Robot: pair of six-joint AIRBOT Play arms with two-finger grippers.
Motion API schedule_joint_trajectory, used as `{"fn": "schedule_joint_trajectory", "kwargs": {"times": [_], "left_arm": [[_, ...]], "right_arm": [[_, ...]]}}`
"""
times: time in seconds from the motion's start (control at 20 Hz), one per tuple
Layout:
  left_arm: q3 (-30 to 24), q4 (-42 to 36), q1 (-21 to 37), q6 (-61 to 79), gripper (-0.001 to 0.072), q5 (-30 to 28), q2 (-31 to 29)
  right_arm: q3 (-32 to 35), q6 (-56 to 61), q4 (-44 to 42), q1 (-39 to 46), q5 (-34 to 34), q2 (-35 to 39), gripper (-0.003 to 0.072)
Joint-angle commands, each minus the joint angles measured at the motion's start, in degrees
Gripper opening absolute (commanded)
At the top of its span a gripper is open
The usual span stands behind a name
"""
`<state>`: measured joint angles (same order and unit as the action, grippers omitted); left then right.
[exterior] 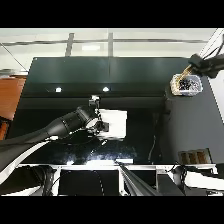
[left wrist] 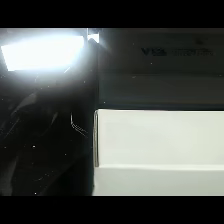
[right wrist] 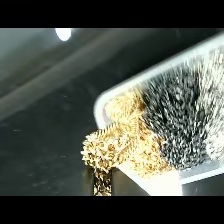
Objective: Fold the box and place the chain.
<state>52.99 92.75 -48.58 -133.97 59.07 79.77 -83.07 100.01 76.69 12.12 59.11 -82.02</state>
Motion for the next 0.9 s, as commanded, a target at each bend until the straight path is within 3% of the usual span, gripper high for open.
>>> {"fn": "schedule_joint_trajectory", "kwargs": {"times": [0.0, 0.15, 0.35, 0.85], "left_arm": [[0.0, 0.0, 0.0, 0.0, 0.0031, -0.1, 0.0], [0.0, 0.0, 0.0, 0.0, 0.0031, -0.1, 0.0], [0.0, 0.0, 0.0, 0.0, 0.0031, -0.1, 0.0], [0.0, 0.0, 0.0, 0.0, 0.0031, -0.3, 0.0]], "right_arm": [[-4.6, -6.0, 0.0, 0.0, 3.1, 6.9, 0.0021], [-9.4, -8.8, -0.3, 0.0, 6.2, 11.8, 0.0021], [-9.8, -15.2, -4.2, -0.3, 11.5, 19.8, 0.0021], [-4.0, -18.6, -2.8, -15.7, 21.0, 38.0, 0.0020]]}}
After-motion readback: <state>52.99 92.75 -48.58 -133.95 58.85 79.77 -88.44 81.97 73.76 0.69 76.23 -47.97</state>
